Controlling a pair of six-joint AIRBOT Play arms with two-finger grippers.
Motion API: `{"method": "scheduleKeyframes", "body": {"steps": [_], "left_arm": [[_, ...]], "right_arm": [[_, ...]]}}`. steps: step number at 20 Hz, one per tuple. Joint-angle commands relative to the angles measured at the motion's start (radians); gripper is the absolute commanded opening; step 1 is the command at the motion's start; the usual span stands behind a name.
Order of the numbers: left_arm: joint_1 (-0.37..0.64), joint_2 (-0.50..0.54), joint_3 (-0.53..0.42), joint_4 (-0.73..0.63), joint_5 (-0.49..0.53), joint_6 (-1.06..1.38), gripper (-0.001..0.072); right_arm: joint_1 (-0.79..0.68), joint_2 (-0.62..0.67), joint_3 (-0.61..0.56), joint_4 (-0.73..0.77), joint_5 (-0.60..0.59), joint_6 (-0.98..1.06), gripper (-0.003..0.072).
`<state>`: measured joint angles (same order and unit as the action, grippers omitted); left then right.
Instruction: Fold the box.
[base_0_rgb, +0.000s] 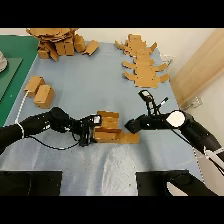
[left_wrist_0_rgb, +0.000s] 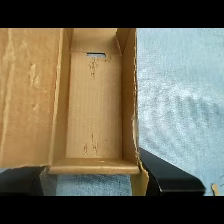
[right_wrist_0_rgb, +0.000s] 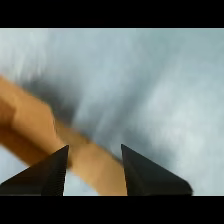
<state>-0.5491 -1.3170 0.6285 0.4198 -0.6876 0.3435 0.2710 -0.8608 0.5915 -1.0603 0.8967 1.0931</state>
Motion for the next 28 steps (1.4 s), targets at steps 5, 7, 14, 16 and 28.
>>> {"method": "scheduleKeyframes", "body": {"steps": [5,7,14,16,28], "left_arm": [[0.002,0.000,0.000,0.000,0.008,-0.019,0.0335],[0.002,0.000,0.000,0.000,0.008,-0.019,0.0335],[0.002,0.000,0.000,0.000,0.008,-0.019,0.0335],[0.002,0.000,0.000,0.000,0.008,-0.019,0.0334],[0.002,0.000,0.000,0.000,0.007,-0.019,0.0335]], "right_arm": [[0.085,-0.060,-0.005,-0.020,0.177,-0.396,0.0504],[0.107,-0.111,-0.005,-0.016,0.116,-0.482,0.0505],[0.135,-0.193,-0.005,0.032,-0.087,-0.606,0.0505],[0.135,-0.201,-0.005,0.033,-0.125,-0.624,0.0505],[0.225,-0.211,-0.005,0.185,-0.096,-0.631,0.0040]]}}
